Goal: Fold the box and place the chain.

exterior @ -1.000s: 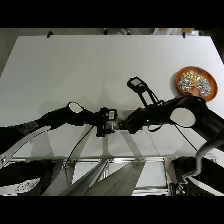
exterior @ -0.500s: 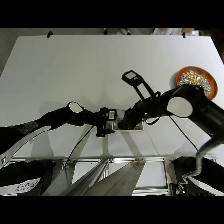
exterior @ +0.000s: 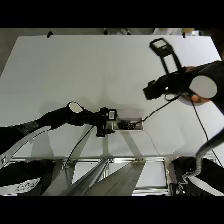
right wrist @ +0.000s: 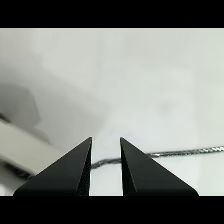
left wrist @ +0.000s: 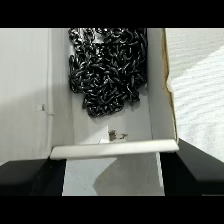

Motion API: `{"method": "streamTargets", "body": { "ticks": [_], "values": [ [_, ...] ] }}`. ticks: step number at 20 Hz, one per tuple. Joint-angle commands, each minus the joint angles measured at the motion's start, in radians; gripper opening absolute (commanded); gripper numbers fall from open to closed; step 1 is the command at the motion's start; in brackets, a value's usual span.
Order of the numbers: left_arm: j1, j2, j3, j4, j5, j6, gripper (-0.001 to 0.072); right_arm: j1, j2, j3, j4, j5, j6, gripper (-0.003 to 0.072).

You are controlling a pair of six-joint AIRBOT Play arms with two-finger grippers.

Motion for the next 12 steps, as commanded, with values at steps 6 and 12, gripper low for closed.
{"method": "streamTargets", "body": {
  "ticks": [6,12],
  "values": [
    [0.0,0.0,0.001,0.0,0.0,0.0,0.0391,-0.256,-0.153,-0.024,0.059,0.019,-0.049,0.0181],
    [0.0,0.0,0.001,0.0,0.0,0.0,0.0391,-0.256,-0.323,-0.048,0.06,0.061,-0.082,0.0505]
  ]
}}
